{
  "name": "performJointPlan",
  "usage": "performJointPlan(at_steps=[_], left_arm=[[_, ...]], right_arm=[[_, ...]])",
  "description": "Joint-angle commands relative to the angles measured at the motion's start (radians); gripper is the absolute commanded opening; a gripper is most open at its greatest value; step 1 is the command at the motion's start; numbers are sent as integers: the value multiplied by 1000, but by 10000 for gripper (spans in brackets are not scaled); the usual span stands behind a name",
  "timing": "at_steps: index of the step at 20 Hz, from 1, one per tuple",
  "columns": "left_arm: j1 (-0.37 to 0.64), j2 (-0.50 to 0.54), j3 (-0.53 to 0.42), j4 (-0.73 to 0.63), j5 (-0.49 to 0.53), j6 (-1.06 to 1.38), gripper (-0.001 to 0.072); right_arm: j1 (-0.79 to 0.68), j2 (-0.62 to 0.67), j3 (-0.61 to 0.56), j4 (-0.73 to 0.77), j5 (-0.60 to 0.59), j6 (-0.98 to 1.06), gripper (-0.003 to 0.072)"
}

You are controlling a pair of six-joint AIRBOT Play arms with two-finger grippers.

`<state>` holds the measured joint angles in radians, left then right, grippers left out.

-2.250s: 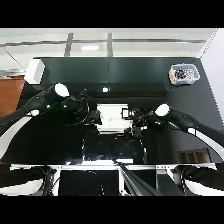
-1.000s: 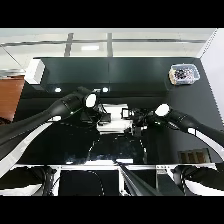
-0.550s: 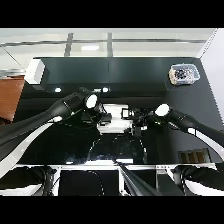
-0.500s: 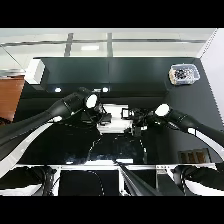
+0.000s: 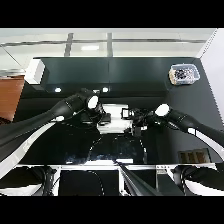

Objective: Fold the box and place the chain.

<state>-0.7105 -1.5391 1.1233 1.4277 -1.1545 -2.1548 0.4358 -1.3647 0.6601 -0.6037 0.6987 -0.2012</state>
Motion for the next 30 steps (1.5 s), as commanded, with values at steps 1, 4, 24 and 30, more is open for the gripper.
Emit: performJointPlan(at_steps=[1,4,24,30], left_arm=[[-14,-14,2,3,6,-4,276],[-12,-14,2,4,6,-1,26],[-12,-14,2,0,-6,0,26],[-12,-14,2,-1,-6,0,27]], right_arm=[[0,-1,0,0,0,0,167],[0,-1,0,0,0,0,167],[-9,113,0,-135,68,88,703],[-12,171,-1,-167,90,106,254]])
